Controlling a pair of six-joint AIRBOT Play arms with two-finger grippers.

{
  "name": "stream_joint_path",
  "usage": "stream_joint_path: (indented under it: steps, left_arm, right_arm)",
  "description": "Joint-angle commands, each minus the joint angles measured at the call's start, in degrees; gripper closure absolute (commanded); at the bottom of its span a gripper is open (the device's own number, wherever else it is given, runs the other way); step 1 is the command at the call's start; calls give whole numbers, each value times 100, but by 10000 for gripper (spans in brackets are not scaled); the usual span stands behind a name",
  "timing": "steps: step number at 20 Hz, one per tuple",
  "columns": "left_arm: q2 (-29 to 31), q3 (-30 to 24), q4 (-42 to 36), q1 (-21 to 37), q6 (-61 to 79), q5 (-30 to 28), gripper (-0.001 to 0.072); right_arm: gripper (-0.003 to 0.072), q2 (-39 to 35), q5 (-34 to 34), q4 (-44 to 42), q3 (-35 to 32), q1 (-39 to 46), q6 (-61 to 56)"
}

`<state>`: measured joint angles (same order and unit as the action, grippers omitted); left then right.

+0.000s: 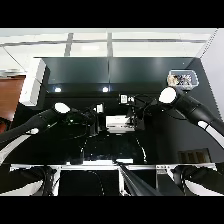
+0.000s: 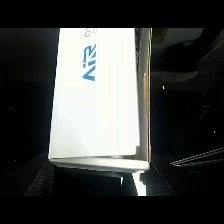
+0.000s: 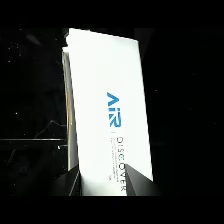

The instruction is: Fold the box and place the chain.

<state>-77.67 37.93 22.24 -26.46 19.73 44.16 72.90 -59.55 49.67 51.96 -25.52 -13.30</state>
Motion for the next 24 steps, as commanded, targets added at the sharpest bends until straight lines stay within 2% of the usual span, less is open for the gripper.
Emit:
stream_joint_path:
  steps: [1,21,22,24]
  left_arm:
    - [-4,4,0,-4,-7,-4,366]
    - [-4,4,0,-2,-7,-4,366]
    - [-4,4,0,-2,-7,-4,366]
    - [-4,4,0,-2,-7,-4,366]
  right_arm:
    - [371,4,2,9,-2,-42,2]
    - [367,-59,-2,116,4,-103,-581]
    - [296,-59,-2,162,2,-103,-625]
    - [290,-61,0,164,4,-103,-671]
